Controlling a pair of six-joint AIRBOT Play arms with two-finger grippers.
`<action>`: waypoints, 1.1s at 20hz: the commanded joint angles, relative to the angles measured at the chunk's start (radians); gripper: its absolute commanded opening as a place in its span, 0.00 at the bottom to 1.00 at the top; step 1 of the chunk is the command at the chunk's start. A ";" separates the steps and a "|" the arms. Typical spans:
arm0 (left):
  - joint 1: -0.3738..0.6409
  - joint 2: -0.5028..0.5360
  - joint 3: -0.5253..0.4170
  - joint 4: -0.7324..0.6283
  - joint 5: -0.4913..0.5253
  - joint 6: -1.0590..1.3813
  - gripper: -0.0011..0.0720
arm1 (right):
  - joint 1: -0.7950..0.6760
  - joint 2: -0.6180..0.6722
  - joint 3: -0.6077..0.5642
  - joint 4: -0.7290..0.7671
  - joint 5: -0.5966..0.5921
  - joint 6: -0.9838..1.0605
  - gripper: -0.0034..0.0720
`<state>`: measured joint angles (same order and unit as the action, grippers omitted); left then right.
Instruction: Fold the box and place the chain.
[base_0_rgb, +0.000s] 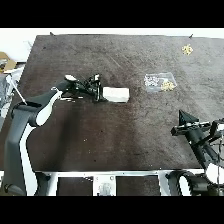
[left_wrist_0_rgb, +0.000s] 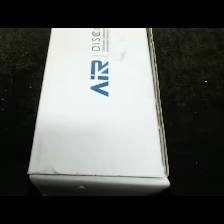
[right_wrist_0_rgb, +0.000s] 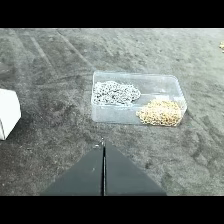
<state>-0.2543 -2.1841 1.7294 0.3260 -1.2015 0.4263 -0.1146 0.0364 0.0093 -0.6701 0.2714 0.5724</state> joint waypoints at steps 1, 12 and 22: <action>0.031 0.063 0.002 -0.121 0.010 -0.037 0.03 | -0.001 0.005 -0.004 0.000 -0.003 0.001 0.05; 0.438 0.546 0.001 0.048 0.698 -0.629 0.03 | -0.001 0.005 -0.004 0.000 -0.003 0.001 0.05; 0.691 0.424 -0.147 0.303 0.780 -0.948 0.03 | -0.001 0.005 -0.004 0.000 -0.002 0.001 0.05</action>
